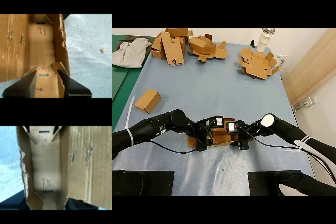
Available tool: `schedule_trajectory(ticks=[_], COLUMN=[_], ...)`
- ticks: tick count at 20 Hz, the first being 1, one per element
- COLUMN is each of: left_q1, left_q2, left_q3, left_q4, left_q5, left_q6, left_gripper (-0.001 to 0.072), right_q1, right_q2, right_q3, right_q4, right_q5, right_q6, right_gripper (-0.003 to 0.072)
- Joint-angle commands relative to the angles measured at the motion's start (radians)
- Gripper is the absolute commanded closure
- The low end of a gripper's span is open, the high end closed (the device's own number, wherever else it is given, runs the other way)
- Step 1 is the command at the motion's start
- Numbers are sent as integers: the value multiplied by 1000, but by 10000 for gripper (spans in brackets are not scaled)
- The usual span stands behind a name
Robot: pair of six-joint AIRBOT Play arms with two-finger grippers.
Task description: Fold the box.
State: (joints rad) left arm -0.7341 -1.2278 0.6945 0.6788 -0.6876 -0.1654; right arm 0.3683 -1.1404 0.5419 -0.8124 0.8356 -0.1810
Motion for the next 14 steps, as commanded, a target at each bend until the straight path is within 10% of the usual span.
schedule_trajectory(ticks=[1,3,14], left_q1=[0,0,69], left_q2=[-1,0,48], left_q3=[0,0,0], left_q4=[28,97,257], left_q5=[0,-4,-31], left_q6=[-20,-50,-289], left_gripper=[321,577,587], right_q1=[1,1,1], right_q2=[0,0,0], right_q3=[1,1,1], right_q4=[1,1,-51], right_q5=[-2,-1,-1], right_q6=[1,1,62], right_gripper=[153,153,153])
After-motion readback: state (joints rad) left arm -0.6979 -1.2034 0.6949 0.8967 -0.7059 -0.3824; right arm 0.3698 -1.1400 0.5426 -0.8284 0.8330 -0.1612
